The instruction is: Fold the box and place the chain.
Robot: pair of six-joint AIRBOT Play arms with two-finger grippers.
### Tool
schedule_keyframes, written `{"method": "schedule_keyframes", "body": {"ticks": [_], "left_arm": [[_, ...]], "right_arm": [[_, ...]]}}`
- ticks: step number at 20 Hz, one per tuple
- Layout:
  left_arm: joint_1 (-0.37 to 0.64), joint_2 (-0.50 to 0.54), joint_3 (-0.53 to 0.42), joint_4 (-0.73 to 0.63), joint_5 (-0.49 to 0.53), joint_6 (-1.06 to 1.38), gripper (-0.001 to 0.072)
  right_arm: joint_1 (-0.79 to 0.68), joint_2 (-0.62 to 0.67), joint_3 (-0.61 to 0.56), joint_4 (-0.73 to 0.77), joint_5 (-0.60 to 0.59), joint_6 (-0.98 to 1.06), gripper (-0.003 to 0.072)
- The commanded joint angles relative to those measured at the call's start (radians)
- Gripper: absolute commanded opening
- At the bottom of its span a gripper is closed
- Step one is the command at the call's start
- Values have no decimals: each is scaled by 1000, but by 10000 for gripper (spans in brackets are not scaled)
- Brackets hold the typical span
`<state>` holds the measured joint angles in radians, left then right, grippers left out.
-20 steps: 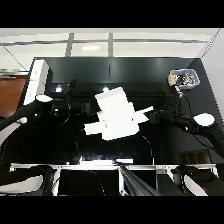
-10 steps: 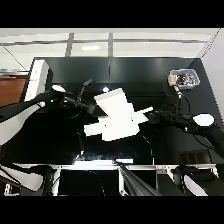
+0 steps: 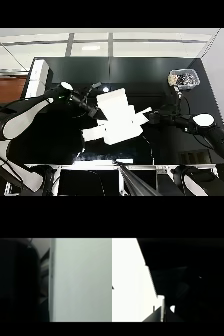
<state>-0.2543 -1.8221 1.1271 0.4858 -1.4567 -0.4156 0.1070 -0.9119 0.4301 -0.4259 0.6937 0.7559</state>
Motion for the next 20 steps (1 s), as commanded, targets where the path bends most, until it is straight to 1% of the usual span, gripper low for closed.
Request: {"method": "schedule_keyframes", "body": {"ticks": [1, 4, 6, 7, 9, 11, 12, 13, 14, 15, 19, 20], "left_arm": [[5, -10, 11, 19, -48, -2, 24], [-5, 18, 10, 65, -33, -38, 21], [-31, 75, -6, 77, -15, -37, 21], [-48, 115, -26, 80, 18, -27, 20], [-77, 230, -96, 96, 151, 11, 20], [-95, 346, -187, 76, 305, 78, 21], [-110, 400, -232, 73, 381, 150, 22], [-129, 438, -267, 101, 441, 265, 24], [-144, 455, -282, 151, 460, 361, 24], [-157, 455, -282, 180, 462, 390, 24], [-213, 420, -282, 164, 499, 438, 26], [-223, 407, -282, 164, 526, 455, 26]], "right_arm": [[-5, 2, 40, -71, 67, 8, 720], [-30, 2, 206, -284, 260, 11, 720], [-30, 2, 312, -440, 361, 10, 720], [-30, 2, 349, -498, 389, 9, 720], [-30, 2, 383, -576, 402, -14, 720], [-30, 1, 382, -579, 401, -75, 720], [-30, 1, 382, -577, 397, -100, 719], [-30, 1, 382, -576, 388, -119, 719], [-27, 1, 382, -576, 376, -139, 719], [-22, 1, 381, -573, 367, -172, 719], [41, -18, 361, -554, 352, -246, 719], [57, -27, 345, -544, 345, -258, 719]]}}
